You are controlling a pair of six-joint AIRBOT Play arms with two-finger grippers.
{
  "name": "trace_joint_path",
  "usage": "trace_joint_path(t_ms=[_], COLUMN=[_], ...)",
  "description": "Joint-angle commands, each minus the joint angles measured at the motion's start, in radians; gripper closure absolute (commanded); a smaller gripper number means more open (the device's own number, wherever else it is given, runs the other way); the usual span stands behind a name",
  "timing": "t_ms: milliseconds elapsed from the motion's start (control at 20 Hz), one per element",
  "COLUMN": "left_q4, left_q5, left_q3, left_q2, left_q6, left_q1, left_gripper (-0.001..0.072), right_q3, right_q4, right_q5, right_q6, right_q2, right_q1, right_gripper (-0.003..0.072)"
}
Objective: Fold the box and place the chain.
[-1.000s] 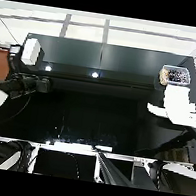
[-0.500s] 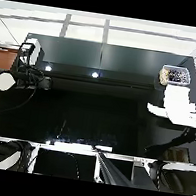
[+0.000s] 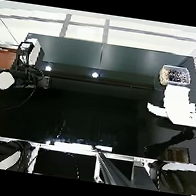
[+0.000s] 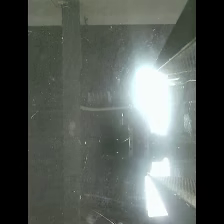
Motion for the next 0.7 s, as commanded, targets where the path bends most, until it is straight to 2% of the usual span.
trace_joint_path(t_ms=[0,200,450,550,650], left_q4=[0.016,0.042,0.073,0.074,0.021], left_q5=[0.000,0.002,0.013,0.060,0.080], left_q3=[0.001,0.001,0.000,0.000,0.000], left_q2=[0.000,0.000,0.000,-0.001,-0.001], left_q6=[0.002,0.002,0.003,0.002,0.003], left_q1=[0.001,0.000,0.000,0.000,0.000], left_gripper=[-0.0002,-0.0002,-0.0001,-0.0001,0.0000], right_q3=[-0.003,-0.082,-0.291,-0.383,-0.503], right_q4=[-0.010,0.046,0.097,0.187,0.314], right_q5=[0.028,-0.007,-0.075,-0.101,-0.167], right_q6=[-0.021,-0.051,-0.072,-0.071,-0.073], right_q2=[0.006,0.079,0.273,0.370,0.481], right_q1=[0.036,0.109,0.174,0.191,0.229], right_gripper=[0.0669,0.0670,0.0670,0.0670,0.0670])
